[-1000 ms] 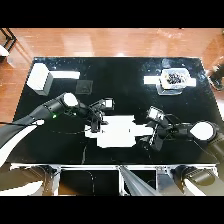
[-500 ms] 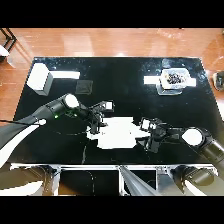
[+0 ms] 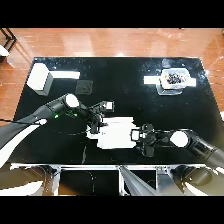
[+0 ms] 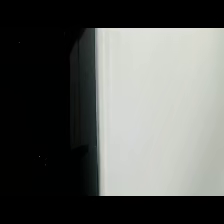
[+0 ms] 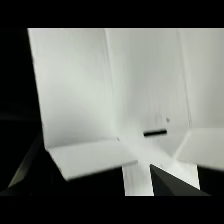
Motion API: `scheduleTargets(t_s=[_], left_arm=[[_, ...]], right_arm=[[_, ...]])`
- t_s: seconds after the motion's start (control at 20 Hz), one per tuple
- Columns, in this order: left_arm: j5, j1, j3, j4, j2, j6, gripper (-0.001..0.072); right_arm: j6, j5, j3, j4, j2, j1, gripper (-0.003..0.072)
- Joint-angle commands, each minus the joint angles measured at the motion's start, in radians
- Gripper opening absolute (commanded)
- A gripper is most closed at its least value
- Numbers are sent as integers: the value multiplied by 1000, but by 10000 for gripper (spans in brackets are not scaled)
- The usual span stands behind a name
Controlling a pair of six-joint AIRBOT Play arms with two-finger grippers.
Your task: Fold the box and place the chain.
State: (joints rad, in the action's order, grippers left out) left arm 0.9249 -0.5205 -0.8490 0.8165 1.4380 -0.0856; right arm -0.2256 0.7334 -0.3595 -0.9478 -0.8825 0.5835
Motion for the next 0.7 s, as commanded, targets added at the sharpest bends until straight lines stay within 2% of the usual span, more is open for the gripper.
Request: scheduleTargets(t_s=[0.0, 0.15, 0.35, 0.65], left_arm=[[-1, -1, 1, 2, 0, 0, 24], [0, -1, 1, 2, 0, 0, 24], [1, -1, 1, 2, 0, 0, 24], [3, -1, 1, 2, 0, 0, 24]], right_arm=[[13, -104, 0, 43, -20, 85, 696], [-2, -140, -2, 85, -20, 92, 696], [-72, -140, -45, 70, -20, 87, 696], [-96, -139, -86, 58, -19, 14, 697]])
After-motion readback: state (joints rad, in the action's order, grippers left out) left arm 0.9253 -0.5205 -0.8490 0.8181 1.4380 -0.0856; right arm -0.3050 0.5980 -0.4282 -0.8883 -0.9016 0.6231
